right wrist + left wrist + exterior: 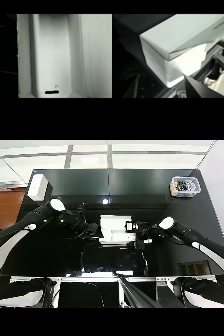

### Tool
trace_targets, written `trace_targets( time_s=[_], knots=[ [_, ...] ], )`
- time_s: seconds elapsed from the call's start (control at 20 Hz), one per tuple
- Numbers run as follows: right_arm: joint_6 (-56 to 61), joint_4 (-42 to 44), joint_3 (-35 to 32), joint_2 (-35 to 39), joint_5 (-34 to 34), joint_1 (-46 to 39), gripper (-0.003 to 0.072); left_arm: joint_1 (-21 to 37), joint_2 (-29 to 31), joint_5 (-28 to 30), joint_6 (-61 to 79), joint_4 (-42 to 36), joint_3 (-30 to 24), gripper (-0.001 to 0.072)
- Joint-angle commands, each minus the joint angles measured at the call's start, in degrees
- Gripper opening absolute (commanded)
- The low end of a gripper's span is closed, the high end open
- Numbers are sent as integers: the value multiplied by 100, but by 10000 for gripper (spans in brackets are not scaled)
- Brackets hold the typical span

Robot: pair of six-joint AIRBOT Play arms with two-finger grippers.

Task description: Fold the box and place the chain.

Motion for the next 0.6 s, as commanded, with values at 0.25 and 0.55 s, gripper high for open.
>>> trace_targets(
  time_s=[0.25,0.55],
  knots=[
    [0,0,2,-2,0,4,237,-544,0,435,-883,490,341,457],
    [0,0,2,0,-2,4,237,-802,0,673,-1672,1012,356,441]
  ],
)
